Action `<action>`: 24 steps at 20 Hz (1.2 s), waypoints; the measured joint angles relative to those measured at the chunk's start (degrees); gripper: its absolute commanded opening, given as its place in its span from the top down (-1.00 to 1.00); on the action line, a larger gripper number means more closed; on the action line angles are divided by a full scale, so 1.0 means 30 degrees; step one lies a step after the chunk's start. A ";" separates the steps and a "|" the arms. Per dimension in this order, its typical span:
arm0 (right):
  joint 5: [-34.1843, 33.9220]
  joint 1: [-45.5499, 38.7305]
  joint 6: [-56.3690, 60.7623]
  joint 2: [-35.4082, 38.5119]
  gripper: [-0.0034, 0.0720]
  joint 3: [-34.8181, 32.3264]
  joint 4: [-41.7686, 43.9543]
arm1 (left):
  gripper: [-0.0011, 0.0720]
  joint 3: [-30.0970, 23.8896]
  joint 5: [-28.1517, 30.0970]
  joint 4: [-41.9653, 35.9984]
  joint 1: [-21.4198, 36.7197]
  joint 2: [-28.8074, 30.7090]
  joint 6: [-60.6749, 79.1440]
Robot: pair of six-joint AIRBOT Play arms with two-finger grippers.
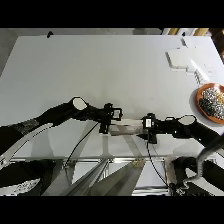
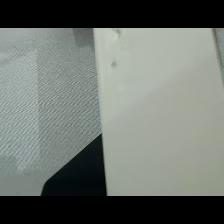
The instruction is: Fold the box and place the chain.
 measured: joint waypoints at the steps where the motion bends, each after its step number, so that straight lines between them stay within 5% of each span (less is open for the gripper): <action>1: -0.0007 0.0000 -0.0007 0.0000 -0.18 0.0000 0.0000 | 0.94 0.0000 -0.0007 -0.0007 0.0000 0.0000 0.0000; 4: -0.0007 0.0000 -0.0007 0.0000 -0.18 0.0000 0.0000 | 0.93 0.0000 -0.0044 -0.0036 0.0000 0.0000 0.0000; 5: -0.0015 0.0007 -0.0007 0.0000 -0.18 0.0000 0.0000 | 0.57 0.0000 -0.0080 -0.0036 0.0000 0.0000 0.0007; 6: -0.0160 0.0015 -0.0138 -0.0007 -0.18 0.0007 0.0066 | -0.23 -0.0029 -0.0058 0.0364 -0.0007 -0.0015 0.0087; 7: -0.0109 0.0007 -0.0146 -0.0007 -0.18 0.0007 0.0036 | -0.76 -0.0029 -0.0022 0.0357 0.0007 -0.0022 0.0087; 8: -0.0073 0.0007 -0.0138 -0.0007 -0.18 0.0007 0.0022 | -0.94 0.0007 -0.0007 0.0044 0.0044 0.0058 0.0022; 15: -0.0036 0.0000 0.0036 -0.0007 -0.18 0.0007 0.0066 | -0.83 -0.0029 -0.0903 0.2310 0.1515 0.2025 -0.3053; 17: -0.0095 -0.0007 0.0095 -0.0007 -0.18 0.0007 0.0087 | 0.07 -0.0029 -0.1625 0.3956 0.2084 0.3228 -0.4809; 18: -0.0182 -0.0015 0.0102 -0.0007 -0.18 0.0007 0.0087 | 0.70 -0.0029 -0.2157 0.4983 0.2310 0.3942 -0.5785; 19: -0.0175 -0.0015 0.0095 -0.0007 -0.18 0.0007 0.0073 | 0.96 -0.0029 -0.2696 0.5923 0.2455 0.4656 -0.6615; 24: -0.0080 -0.0015 0.0022 -0.0007 -0.18 0.0007 0.0029 | 0.97 -0.0029 -0.5982 0.8204 0.2251 0.8225 -0.9799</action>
